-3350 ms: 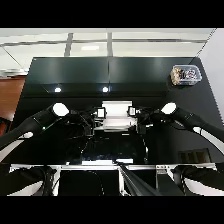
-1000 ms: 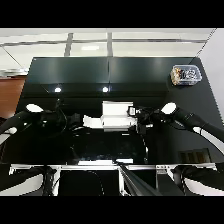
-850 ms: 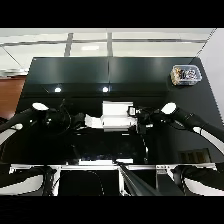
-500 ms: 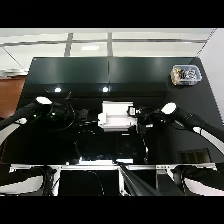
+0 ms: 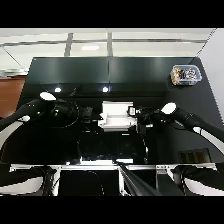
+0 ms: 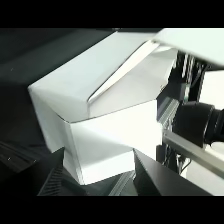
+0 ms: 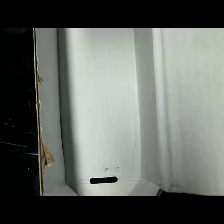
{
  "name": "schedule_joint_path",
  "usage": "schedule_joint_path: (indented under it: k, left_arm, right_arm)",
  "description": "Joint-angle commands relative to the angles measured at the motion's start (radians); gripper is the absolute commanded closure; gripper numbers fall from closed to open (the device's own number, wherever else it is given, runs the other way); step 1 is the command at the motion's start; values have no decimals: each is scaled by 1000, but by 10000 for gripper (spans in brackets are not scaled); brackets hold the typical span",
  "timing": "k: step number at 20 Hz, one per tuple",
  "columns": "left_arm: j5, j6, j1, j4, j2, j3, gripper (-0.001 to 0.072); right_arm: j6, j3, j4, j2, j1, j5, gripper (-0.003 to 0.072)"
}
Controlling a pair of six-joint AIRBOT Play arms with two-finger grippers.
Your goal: Fold the box and place the chain.
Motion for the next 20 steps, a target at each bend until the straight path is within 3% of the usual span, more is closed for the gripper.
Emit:
schedule_joint_path:
  k: [1, 8, 11, 13, 20]
  left_arm:
    - [46, -143, -45, 69, 0, 45, 214]
    - [153, -469, -158, 288, 0, 129, 229]
    - [170, -607, -200, 413, 0, 164, 231]
    - [175, -669, -230, 469, 0, 185, 320]
    - [171, -926, -345, 722, 0, 257, 322]
  right_arm:
    - [0, -1, 0, 0, 1, 0, 215]
    - [0, -1, 0, 0, 1, 0, 215]
    - [0, -1, 0, 0, 1, 0, 215]
    - [0, -1, 0, 0, 1, 0, 215]
    - [0, -1, 0, 0, 1, 0, 215]
